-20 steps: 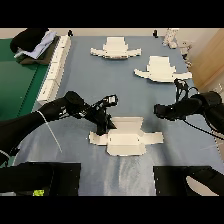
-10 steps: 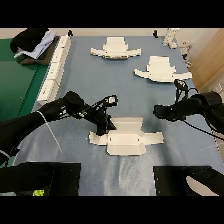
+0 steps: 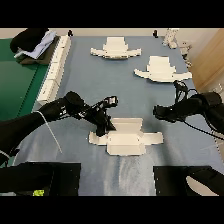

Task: Fold the box.

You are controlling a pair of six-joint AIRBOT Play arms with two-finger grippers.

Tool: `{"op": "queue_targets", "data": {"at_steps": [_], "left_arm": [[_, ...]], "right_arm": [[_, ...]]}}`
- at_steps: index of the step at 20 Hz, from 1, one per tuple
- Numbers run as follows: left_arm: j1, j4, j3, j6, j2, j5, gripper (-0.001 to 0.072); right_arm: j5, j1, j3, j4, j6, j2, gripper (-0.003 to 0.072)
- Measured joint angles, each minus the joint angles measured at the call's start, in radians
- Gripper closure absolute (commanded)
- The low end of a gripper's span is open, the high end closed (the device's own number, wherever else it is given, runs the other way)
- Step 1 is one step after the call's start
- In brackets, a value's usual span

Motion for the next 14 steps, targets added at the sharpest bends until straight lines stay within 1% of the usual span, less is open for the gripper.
{"op": "queue_targets", "data": {"at_steps": [4, 5, 6, 7, 11, 14], "left_arm": [[0.000, 0.005, 0.000, -0.003, 0.000, 0.000, 0.0694], [0.000, 0.006, 0.000, -0.003, 0.000, 0.000, 0.0694], [0.000, 0.007, 0.000, -0.003, 0.000, 0.000, 0.0693], [0.000, 0.007, 0.000, -0.003, 0.000, 0.000, 0.0694], [0.000, 0.008, 0.000, -0.003, 0.000, 0.000, 0.0694], [0.000, 0.009, 0.000, -0.004, 0.000, 0.000, 0.0694]], "right_arm": [[-0.003, 0.000, 0.000, 0.006, 0.000, 0.000, 0.0397], [-0.006, 0.000, 0.000, 0.013, -0.001, 0.000, 0.0475], [-0.012, 0.000, 0.000, 0.024, -0.008, 0.000, 0.0661], [-0.020, 0.000, 0.000, 0.041, -0.027, 0.000, 0.0683], [-0.081, 0.008, 0.000, 0.122, -0.127, 0.003, 0.0684], [-0.132, 0.049, 0.000, 0.149, -0.179, 0.029, 0.0684]]}}
